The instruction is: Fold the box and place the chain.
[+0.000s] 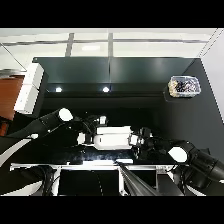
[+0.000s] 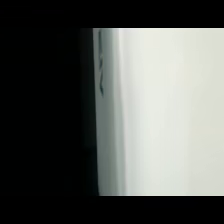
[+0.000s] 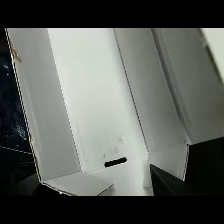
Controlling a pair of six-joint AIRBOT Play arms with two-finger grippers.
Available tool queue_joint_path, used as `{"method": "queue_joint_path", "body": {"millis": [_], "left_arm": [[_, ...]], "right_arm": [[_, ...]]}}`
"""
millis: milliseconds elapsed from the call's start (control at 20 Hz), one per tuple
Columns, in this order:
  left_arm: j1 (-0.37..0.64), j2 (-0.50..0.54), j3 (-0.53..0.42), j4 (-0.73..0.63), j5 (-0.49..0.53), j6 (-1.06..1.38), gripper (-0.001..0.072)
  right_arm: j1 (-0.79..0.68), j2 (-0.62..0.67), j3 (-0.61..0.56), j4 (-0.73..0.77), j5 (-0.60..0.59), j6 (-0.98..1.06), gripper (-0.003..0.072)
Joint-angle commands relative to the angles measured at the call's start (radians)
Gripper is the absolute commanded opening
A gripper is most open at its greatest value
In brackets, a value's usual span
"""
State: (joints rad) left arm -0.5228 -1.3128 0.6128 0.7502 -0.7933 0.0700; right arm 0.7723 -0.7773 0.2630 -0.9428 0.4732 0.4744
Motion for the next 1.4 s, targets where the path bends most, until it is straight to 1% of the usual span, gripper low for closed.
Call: {"method": "queue_joint_path", "body": {"millis": [0,300,450,850,1050,1350], "left_arm": [[0.000,0.000,0.000,0.000,0.000,0.000,0.0028],[0.000,0.000,0.000,0.000,0.000,0.000,0.0028],[0.000,0.000,0.008,0.001,-0.004,0.000,0.0028],[0.000,0.000,0.019,0.001,0.013,0.000,0.0028],[0.000,0.000,0.019,0.002,0.022,0.000,0.0028],[0.000,0.000,0.026,0.001,0.026,0.000,0.0028]], "right_arm": [[-0.010,-0.001,0.018,0.004,0.011,-0.001,0.0699],[-0.010,-0.001,0.024,0.055,0.032,0.014,0.0699],[-0.024,-0.001,0.029,0.036,0.008,0.003,0.0699],[-0.085,-0.001,0.060,0.038,0.006,0.003,0.0699],[-0.087,-0.001,0.063,0.079,0.025,-0.045,0.0700],[-0.087,-0.004,0.075,0.082,0.034,-0.075,0.0700]]}}
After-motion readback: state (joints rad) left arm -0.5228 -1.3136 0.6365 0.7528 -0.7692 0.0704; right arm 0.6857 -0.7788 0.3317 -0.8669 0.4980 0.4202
